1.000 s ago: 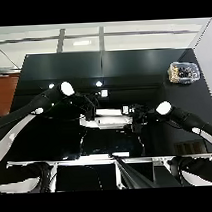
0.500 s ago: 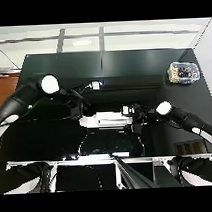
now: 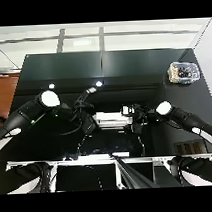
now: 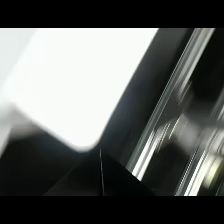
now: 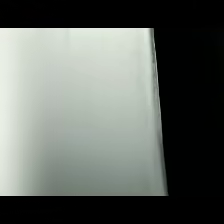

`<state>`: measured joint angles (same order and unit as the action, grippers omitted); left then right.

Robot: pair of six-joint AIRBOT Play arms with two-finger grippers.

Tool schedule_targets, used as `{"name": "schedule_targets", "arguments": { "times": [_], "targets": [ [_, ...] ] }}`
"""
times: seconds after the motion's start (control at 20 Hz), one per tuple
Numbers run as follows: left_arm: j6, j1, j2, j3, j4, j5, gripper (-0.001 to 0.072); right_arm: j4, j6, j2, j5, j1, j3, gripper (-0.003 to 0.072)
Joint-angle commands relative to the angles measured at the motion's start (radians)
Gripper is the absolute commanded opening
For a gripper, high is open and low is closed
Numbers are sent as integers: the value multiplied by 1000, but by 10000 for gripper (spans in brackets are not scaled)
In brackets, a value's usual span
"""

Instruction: Fold the box and place the chain.

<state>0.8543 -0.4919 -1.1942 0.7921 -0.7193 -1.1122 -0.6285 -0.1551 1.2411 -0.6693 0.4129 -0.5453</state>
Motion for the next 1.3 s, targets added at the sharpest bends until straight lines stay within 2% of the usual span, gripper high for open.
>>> {"name": "schedule_targets", "arguments": {
  "times": [0.0,0.1,0.3,0.45,0.6,0.85,0.95,1.05,1.15,1.25],
  "targets": [
    [-126,53,-4,-31,316,262,29,0,0,1,0,1,0,462],
    [-163,58,-27,-30,319,381,29,1,0,1,0,1,0,462],
    [-228,58,-115,-27,294,484,28,0,0,1,1,1,0,462],
    [-219,57,-193,-7,157,447,27,0,0,1,1,1,0,462],
    [-219,56,-256,14,148,322,28,0,0,1,1,1,0,462],
    [-187,58,-258,46,114,307,26,0,0,1,16,1,0,462],
    [-2,64,-218,89,-61,259,26,0,0,1,27,1,0,462],
    [122,72,-119,90,-220,216,26,0,0,1,27,1,0,462],
    [119,95,13,14,-275,252,27,0,0,1,26,1,0,462],
    [107,140,150,-111,-221,341,31,0,0,1,27,1,0,462]
  ]
}}
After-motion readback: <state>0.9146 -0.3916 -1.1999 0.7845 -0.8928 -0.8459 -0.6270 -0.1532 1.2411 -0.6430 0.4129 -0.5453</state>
